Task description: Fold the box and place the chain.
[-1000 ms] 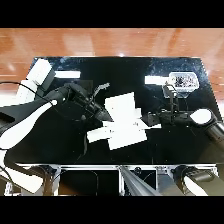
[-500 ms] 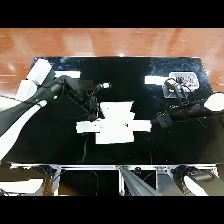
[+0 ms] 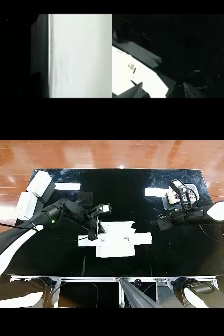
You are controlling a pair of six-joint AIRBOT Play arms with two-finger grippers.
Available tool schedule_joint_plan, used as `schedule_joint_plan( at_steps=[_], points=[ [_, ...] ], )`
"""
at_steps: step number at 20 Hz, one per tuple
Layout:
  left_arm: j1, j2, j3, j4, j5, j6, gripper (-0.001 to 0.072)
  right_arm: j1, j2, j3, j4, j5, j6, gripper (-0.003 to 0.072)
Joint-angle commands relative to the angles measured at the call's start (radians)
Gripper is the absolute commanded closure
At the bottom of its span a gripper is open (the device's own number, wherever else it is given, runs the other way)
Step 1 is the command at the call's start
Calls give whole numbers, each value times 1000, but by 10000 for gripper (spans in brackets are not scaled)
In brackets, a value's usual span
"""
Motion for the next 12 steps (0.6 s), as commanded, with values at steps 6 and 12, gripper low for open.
schedule_joint_plan(
  at_steps=[6, 12],
  points=[
    [-2, -11, -24, 33, -108, 15, 692, 31, -3, -73, 34, -68, -146, 110],
    [-5, -13, -24, 39, -96, -13, 694, 33, -3, -78, 37, 25, -386, 109]
  ],
)
